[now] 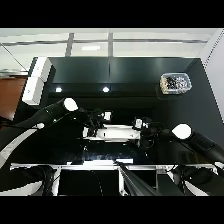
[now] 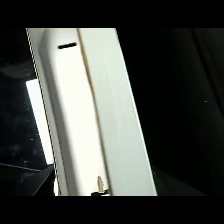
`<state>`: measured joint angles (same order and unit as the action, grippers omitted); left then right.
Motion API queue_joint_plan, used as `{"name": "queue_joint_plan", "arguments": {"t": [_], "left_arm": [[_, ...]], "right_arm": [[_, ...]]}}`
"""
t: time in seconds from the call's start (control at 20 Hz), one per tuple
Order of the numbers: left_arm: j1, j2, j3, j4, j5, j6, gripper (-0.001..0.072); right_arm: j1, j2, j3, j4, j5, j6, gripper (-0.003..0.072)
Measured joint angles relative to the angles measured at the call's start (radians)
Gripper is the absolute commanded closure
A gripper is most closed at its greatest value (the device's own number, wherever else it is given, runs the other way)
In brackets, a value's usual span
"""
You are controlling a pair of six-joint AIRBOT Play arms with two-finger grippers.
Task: Fold the box and place the chain.
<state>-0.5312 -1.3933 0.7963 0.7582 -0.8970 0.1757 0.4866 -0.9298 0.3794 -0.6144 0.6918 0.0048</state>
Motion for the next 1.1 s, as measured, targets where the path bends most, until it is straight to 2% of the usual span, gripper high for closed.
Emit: {"name": "queue_joint_plan", "arguments": {"t": [0.3,0.35,0.4,1.1], "left_arm": [[-0.001,0.000,0.000,0.000,-0.003,-0.026,0.0680],[-0.001,0.000,-0.001,0.000,-0.004,-0.044,0.0680],[-0.002,0.000,-0.006,-0.001,-0.004,-0.058,0.0680],[-0.041,0.001,-0.049,-0.002,0.042,-0.123,0.0680]], "right_arm": [[0.000,-0.055,0.000,0.018,0.034,-0.074,-0.0015],[0.000,-0.059,0.000,0.018,0.036,-0.084,0.0072],[0.000,-0.063,0.000,0.019,0.038,-0.092,0.0087],[0.000,-0.114,-0.001,0.002,0.050,-0.118,0.0086]]}}
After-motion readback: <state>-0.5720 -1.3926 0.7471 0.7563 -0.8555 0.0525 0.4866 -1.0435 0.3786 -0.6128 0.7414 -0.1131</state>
